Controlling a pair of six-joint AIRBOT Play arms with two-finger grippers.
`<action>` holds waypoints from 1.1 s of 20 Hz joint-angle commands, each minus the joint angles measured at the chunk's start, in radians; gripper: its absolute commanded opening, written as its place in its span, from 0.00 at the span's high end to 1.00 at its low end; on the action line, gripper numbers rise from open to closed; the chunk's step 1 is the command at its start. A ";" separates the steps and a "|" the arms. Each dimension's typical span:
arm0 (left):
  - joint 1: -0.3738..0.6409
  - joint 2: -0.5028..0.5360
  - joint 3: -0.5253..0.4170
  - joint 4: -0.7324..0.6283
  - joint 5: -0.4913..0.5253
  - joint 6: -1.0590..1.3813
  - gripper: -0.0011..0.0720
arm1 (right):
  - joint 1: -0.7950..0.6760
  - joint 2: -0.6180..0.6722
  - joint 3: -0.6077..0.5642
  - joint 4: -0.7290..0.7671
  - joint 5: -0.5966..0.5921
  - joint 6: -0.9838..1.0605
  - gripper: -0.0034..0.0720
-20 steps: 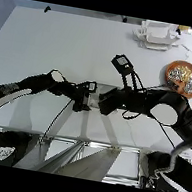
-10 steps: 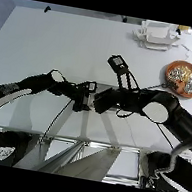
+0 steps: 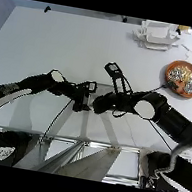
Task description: Fold the box and place the chain.
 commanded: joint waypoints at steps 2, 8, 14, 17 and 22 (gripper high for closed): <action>0.000 0.000 0.000 0.000 0.009 0.000 0.74 | -0.029 0.032 0.009 -0.008 0.023 0.009 0.64; 0.000 0.001 0.000 0.000 0.009 0.000 0.74 | -0.283 0.089 0.085 -0.258 0.229 0.009 0.72; 0.000 0.001 0.000 0.000 0.009 0.000 0.74 | -0.567 -0.044 0.078 -0.348 0.227 0.010 0.79; 0.000 0.001 0.000 0.000 0.009 0.000 0.74 | -0.633 -0.128 0.077 -0.359 0.221 0.009 0.59; 0.000 0.001 0.000 0.000 0.009 0.000 0.74 | -0.637 -0.226 0.076 -0.389 0.208 0.010 0.59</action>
